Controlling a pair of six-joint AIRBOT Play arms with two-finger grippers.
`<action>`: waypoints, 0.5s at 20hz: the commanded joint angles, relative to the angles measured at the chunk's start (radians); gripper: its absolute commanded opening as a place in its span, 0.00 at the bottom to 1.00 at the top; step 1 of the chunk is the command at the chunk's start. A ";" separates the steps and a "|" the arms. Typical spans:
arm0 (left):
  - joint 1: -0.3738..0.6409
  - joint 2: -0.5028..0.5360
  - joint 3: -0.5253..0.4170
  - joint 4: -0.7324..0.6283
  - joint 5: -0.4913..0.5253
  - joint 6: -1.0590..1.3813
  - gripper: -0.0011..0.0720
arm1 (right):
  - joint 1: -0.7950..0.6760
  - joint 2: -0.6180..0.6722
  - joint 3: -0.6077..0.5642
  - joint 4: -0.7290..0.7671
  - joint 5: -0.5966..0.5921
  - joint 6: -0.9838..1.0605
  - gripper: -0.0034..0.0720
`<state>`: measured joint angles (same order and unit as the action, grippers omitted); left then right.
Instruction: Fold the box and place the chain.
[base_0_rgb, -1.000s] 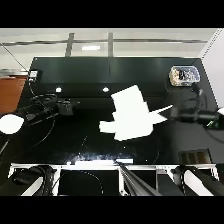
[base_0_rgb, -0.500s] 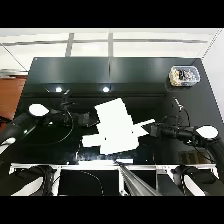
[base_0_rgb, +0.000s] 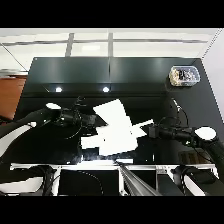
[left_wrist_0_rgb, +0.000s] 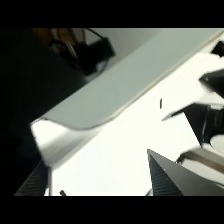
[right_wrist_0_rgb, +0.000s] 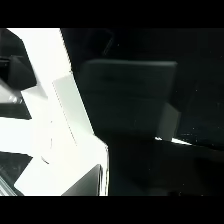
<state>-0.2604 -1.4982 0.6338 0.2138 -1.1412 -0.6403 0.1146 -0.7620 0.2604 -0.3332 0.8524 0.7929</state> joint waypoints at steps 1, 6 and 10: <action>0.000 -0.074 0.062 0.041 -0.168 0.136 0.95 | 0.002 0.001 -0.001 0.000 -0.001 0.000 0.10; -0.001 -0.075 0.113 0.208 -0.173 0.137 0.68 | 0.002 0.001 -0.001 0.000 -0.001 0.000 0.10; -0.030 -0.075 0.113 0.228 -0.163 0.166 0.62 | 0.002 0.001 -0.001 0.000 -0.004 0.000 0.10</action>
